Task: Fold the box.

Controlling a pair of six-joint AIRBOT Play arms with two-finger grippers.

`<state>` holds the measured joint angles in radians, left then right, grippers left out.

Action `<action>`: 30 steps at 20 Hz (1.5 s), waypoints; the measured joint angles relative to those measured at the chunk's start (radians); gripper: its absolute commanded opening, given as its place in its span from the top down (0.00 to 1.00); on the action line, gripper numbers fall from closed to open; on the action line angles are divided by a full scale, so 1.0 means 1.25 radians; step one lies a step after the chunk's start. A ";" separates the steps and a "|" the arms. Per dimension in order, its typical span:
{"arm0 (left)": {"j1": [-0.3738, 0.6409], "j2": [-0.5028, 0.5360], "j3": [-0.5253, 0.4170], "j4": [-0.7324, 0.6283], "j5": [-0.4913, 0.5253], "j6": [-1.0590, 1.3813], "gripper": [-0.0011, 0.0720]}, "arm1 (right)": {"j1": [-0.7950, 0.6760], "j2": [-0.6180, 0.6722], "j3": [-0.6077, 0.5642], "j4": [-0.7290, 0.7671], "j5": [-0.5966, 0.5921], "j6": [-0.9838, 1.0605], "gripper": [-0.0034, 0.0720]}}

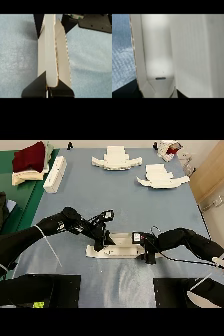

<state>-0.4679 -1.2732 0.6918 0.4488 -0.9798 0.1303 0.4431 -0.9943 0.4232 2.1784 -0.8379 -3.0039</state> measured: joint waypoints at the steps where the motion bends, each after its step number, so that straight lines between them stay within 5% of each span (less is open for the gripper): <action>1: 0.000 0.000 0.000 0.000 0.000 0.000 0.97 | 0.000 0.000 0.000 -0.001 0.000 0.000 0.30; 24: 0.000 0.000 0.000 -0.007 0.001 0.000 0.96 | 0.000 0.000 0.000 -0.002 -0.001 0.000 0.30; 25: 0.000 0.000 0.000 -0.008 0.001 0.000 0.89 | 0.000 0.000 0.000 -0.002 -0.001 0.000 0.30; 26: 0.000 0.000 0.000 -0.005 0.010 0.000 0.62 | 0.000 0.000 0.000 -0.003 -0.003 0.001 0.30; 30: 0.002 0.001 0.000 -0.002 0.006 -0.005 0.58 | 0.000 0.000 0.000 -0.004 -0.004 0.000 0.30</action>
<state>-0.4652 -1.2720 0.6914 0.4458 -0.9726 0.1238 0.4431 -0.9943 0.4232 2.1735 -0.8429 -3.0035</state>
